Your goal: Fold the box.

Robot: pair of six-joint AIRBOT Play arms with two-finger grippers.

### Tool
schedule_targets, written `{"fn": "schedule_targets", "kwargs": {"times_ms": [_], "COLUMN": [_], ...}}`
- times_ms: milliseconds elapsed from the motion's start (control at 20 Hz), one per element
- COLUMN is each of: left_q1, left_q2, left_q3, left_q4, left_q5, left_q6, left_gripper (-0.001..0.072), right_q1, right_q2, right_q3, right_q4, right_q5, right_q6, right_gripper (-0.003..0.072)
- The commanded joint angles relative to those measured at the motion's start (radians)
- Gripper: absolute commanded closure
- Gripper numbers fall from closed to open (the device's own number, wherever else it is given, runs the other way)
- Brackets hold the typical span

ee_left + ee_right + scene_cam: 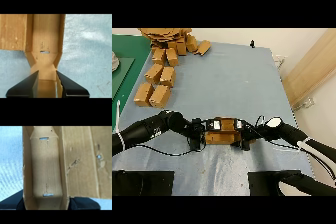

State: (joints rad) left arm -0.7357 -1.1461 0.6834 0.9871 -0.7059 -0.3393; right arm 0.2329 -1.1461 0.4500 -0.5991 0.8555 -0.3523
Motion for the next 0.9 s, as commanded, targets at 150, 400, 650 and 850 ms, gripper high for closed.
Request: {"fn": "schedule_targets", "kwargs": {"times_ms": [150,400,650,850], "left_q1": [0.0,-0.012,-0.044,-0.044], "left_q2": [0.0,0.0,0.0,-0.02], "left_q3": [0.001,0.002,0.001,0.001], "left_q4": [-0.037,-0.074,-0.073,-0.069], "left_q5": [0.01,0.059,0.078,0.116], "left_q6": [-0.02,-0.021,-0.021,-0.017], "left_gripper": [0.0044,0.0045,0.0265,0.0423], "right_q1": [0.0,0.0,0.0,0.0], "right_q2": [0.0,0.0,0.0,0.0], "right_q3": [0.0,0.0,0.0,0.0], "right_q4": [0.0,0.0,0.0,0.0], "right_q5": [0.0,0.0,0.0,0.0], "right_q6": [0.0,0.0,0.0,0.0], "right_gripper": [0.0144,0.0144,0.0144,0.0144]}}
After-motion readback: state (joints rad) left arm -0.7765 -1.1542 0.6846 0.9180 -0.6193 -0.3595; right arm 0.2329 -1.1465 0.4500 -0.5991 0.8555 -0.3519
